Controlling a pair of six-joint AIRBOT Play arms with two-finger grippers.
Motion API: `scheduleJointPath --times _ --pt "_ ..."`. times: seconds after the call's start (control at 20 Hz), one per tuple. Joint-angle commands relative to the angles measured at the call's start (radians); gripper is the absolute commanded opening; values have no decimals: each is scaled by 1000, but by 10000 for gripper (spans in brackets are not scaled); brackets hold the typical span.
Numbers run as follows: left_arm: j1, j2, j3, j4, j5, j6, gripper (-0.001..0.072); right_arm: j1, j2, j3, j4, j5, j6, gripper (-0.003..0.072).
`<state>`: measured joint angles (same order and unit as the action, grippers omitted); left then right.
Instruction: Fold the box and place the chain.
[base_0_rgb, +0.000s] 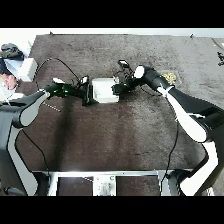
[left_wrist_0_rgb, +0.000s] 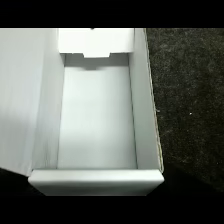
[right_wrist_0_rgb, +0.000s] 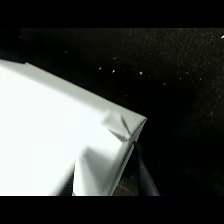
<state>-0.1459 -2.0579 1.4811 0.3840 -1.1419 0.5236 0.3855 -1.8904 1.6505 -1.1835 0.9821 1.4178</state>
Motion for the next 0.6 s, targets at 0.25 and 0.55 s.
scheduleJointPath --times 0.25,0.55 --pt "0 0 0 0 -2 0 326 77 -108 173 -314 139 228 396" --pt "0 0 0 -1 -2 0 326 78 -109 173 -364 140 323 281"
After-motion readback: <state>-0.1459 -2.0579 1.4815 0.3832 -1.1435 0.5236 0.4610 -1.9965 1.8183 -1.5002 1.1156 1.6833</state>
